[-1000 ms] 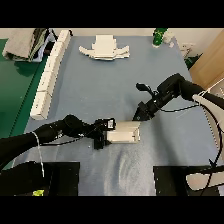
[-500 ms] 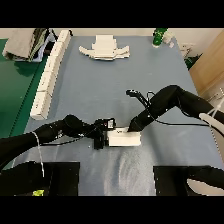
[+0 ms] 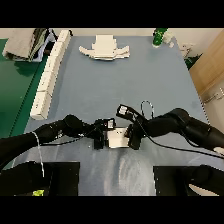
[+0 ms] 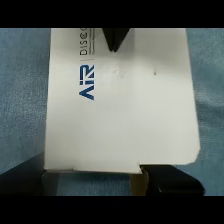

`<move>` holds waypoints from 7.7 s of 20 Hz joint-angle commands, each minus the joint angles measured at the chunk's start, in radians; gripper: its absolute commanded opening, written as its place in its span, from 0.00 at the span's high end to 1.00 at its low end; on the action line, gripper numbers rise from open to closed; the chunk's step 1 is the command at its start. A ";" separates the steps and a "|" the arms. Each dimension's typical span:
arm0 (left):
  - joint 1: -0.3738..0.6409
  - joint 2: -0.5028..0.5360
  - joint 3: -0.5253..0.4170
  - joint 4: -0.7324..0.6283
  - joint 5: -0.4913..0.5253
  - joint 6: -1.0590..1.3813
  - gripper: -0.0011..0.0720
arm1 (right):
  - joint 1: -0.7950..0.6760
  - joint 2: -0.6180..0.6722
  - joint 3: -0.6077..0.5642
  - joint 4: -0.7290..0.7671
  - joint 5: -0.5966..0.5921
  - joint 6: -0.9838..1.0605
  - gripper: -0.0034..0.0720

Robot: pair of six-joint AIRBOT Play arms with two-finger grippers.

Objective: Fold the box.

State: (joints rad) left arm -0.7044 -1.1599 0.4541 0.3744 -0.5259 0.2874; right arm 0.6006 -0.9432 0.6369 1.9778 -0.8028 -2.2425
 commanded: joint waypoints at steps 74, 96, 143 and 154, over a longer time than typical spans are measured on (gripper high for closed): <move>0.000 0.000 0.000 0.000 0.000 0.000 0.45 | 0.168 0.144 -0.010 -0.195 0.100 -0.137 0.44; 0.000 0.000 0.000 0.000 0.000 0.000 0.45 | 0.168 0.185 0.013 -0.200 0.055 -0.103 0.18; 0.001 0.000 0.000 0.000 0.000 0.000 0.45 | 0.143 -0.036 0.037 -0.244 0.140 -0.168 0.58; 0.001 0.000 0.000 0.000 0.000 0.000 0.45 | 0.143 -0.054 0.031 -0.214 0.136 -0.187 0.85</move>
State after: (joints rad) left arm -0.7044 -1.1599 0.4541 0.3740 -0.5270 0.2871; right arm 0.7441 -0.9928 0.6678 1.7481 -0.6647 -2.4226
